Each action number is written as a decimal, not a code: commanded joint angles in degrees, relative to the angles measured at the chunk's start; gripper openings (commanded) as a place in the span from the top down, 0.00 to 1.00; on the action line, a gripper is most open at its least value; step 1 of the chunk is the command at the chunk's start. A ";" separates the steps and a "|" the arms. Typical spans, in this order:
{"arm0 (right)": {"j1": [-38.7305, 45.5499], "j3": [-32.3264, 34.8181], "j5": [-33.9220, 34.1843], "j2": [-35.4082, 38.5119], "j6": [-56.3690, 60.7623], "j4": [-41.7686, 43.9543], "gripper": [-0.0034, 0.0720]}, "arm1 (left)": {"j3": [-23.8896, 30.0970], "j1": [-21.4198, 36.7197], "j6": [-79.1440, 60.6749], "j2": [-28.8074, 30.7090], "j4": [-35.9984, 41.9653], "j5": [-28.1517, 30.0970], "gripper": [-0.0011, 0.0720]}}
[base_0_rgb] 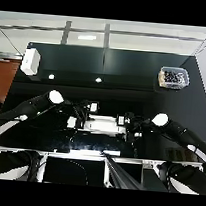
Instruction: Fold the box and place the chain.
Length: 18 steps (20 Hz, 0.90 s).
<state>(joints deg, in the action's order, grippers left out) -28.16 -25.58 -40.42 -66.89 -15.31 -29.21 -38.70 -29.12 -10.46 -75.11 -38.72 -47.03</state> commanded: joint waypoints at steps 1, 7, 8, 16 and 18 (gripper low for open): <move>-1.09 0.00 1.86 -0.15 2.16 -1.99 0.15 | 0.02 0.04 0.00 0.02 0.00 0.04 0.95; -0.24 0.00 1.49 -0.15 2.29 -1.81 0.15 | 0.02 0.04 0.02 0.02 0.00 0.07 0.95; -0.04 -0.04 0.94 -0.15 2.25 -1.75 0.15 | 0.02 0.02 0.02 0.02 0.00 0.04 0.95; 2.10 -0.11 -0.81 -0.15 2.29 -1.29 0.15 | 0.02 0.04 0.44 0.02 0.20 0.04 0.95; 2.47 -0.11 -1.33 -0.15 2.27 -1.36 0.15 | 0.02 0.02 0.44 0.02 0.20 0.04 0.95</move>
